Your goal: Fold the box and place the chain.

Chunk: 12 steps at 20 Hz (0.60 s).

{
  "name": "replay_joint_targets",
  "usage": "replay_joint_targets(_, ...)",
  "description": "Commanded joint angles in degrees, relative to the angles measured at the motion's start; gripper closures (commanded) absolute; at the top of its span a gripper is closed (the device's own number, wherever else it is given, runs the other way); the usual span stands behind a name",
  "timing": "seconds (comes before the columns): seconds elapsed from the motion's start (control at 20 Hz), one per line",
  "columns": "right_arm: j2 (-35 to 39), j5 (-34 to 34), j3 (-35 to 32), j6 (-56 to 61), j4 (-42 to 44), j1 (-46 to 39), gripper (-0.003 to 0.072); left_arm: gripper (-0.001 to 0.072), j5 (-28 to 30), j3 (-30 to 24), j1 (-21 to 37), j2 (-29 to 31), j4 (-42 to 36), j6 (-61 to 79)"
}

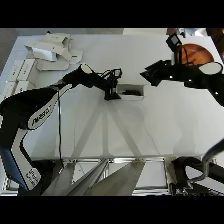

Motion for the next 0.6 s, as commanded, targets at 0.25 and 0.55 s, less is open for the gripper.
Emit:
replay_joint_targets(0.25,-7.61,6.51,0.87,-7.89,-8.02,2.40,0.0276,0.0271,0.02,0.07,0.02,0.02,0.00,0.00)
replay_joint_targets(0.55,-7.61,11.52,0.87,-9.07,-15.04,2.43,0.0276,0.0271,0.02,0.07,0.02,0.02,0.00,0.00)
